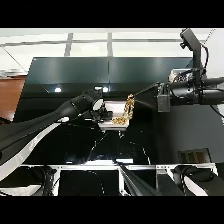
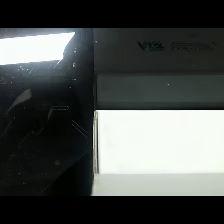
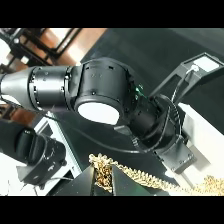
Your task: Fold the box and place the chain.
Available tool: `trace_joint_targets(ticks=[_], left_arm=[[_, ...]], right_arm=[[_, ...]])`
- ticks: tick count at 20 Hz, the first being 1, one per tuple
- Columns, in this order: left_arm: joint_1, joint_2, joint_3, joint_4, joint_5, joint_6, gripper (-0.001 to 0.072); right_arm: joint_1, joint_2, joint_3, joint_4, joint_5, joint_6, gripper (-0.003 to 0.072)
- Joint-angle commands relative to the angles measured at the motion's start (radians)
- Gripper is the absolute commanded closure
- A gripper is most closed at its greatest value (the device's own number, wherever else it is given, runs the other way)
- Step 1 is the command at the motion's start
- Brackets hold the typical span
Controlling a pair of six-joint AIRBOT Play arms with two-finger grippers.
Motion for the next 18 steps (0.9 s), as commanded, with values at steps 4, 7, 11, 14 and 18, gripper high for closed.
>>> trace_joint_targets(ticks=[4,7,11,14,18], left_arm=[[0.0,-0.001,0.0,0.0,0.003,0.0,0.0679],[0.0,-0.001,0.0,0.0,0.003,0.0,0.0679],[0.0,-0.001,0.0,0.0,0.003,0.0,0.0679],[0.0,-0.001,0.0,0.001,0.003,0.0,0.0679],[0.0,-0.001,0.0,0.0,0.003,0.0,0.0679]], right_arm=[[0.102,-0.01,0.001,-0.001,-0.162,0.018,0.0675],[0.117,-0.027,0.0,-0.035,-0.188,0.019,0.0675],[0.144,-0.114,-0.008,-0.202,-0.201,0.083,0.0674],[0.158,-0.2,-0.05,-0.271,-0.249,0.123,0.0673],[0.174,-0.274,-0.072,-0.309,-0.256,0.126,0.0671]])
